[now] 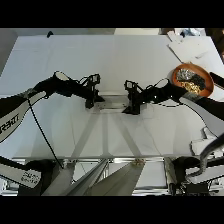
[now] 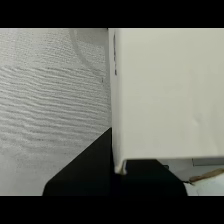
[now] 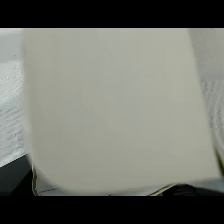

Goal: Fold the box and place the chain.

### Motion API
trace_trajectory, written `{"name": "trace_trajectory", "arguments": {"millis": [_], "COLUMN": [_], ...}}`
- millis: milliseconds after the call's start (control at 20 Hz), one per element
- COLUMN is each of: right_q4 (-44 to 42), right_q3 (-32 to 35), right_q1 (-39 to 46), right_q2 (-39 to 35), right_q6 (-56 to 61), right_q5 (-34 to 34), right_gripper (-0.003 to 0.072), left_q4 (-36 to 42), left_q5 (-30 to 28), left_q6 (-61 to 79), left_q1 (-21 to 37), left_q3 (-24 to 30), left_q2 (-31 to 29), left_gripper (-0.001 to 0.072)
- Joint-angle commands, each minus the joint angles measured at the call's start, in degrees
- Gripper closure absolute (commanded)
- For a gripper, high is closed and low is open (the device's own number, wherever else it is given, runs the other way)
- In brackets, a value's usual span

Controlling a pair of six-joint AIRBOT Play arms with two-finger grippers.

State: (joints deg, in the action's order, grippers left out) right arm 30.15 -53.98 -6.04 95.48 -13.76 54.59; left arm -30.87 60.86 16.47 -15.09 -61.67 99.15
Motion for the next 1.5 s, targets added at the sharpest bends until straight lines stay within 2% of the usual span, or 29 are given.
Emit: {"name": "trace_trajectory", "arguments": {"millis": [0,750,900,1100,1150,1200,1250,1450], "right_q4": [-0.1,-0.1,0.0,0.0,0.0,0.0,0.0,0.0], "right_q3": [0.0,0.0,0.0,0.0,0.0,0.0,0.0,0.0], "right_q1": [0.0,0.0,0.0,0.0,0.0,0.0,0.0,0.0], "right_q2": [0.0,0.0,0.0,0.0,0.0,0.0,0.0,0.0], "right_q6": [-0.1,-0.1,-0.1,-0.1,-0.1,-0.1,-0.1,-0.1], "right_q5": [0.2,0.5,0.0,-0.2,-0.2,-0.2,-0.2,-0.1], "right_gripper": [-0.0013,-0.0012,0.0042,0.0046,0.0112,0.0213,0.0270,0.0272], "left_q4": [0.0,0.0,0.0,0.0,0.0,0.0,0.0,0.0], "left_q5": [0.0,0.0,0.0,0.0,0.0,0.0,0.0,0.0], "left_q6": [0.0,0.0,0.0,0.0,0.0,0.0,0.0,0.0], "left_q1": [0.0,0.0,0.0,0.0,0.0,0.0,0.0,0.0], "left_q3": [0.0,0.0,0.0,0.0,0.0,0.0,0.0,0.0], "left_q2": [0.0,0.0,0.0,0.0,0.0,0.0,0.0,0.0], "left_gripper": [0.0696,0.0696,0.0696,0.0696,0.0696,0.0696,0.0696,0.0696]}}
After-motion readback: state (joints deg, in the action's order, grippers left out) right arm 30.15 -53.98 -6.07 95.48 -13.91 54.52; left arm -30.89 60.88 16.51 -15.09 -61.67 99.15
